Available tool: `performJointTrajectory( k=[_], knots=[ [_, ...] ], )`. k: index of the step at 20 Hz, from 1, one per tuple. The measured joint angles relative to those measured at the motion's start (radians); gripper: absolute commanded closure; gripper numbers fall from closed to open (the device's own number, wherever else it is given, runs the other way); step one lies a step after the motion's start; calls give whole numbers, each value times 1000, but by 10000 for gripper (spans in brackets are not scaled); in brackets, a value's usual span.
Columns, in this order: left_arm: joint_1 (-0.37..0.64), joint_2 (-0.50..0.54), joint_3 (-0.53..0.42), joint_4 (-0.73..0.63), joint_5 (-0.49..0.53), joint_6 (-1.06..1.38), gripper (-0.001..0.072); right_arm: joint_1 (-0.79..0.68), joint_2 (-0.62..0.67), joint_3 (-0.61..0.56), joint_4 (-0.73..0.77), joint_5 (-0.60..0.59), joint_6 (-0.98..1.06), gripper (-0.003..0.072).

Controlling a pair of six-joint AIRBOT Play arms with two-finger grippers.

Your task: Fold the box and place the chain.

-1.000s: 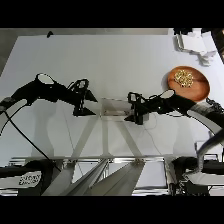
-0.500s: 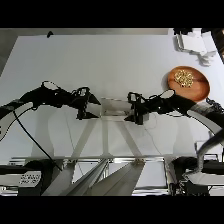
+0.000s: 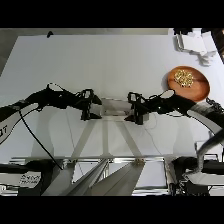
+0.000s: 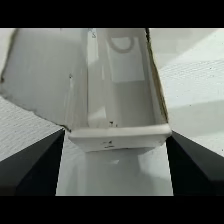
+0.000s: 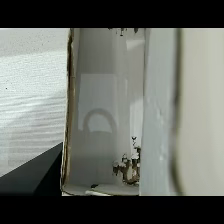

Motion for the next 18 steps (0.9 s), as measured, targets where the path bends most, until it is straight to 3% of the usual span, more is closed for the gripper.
performJointTrajectory(
  k=[8,9,11,14,17,18],
  knots=[
    [-45,-8,0,-11,69,5,13,0,0,0,0,-3,1,252],
    [-53,-8,0,-11,79,5,49,0,0,0,0,-2,1,252],
    [-66,-8,0,-10,93,6,327,0,0,0,0,-5,1,252],
    [-74,-8,0,-11,104,7,334,-1,0,0,-1,-3,0,252],
    [-78,-8,0,-11,112,7,513,-1,0,0,-1,-3,0,252],
    [-79,-8,0,-11,114,7,509,-1,0,0,-1,-2,0,252]
  ],
)
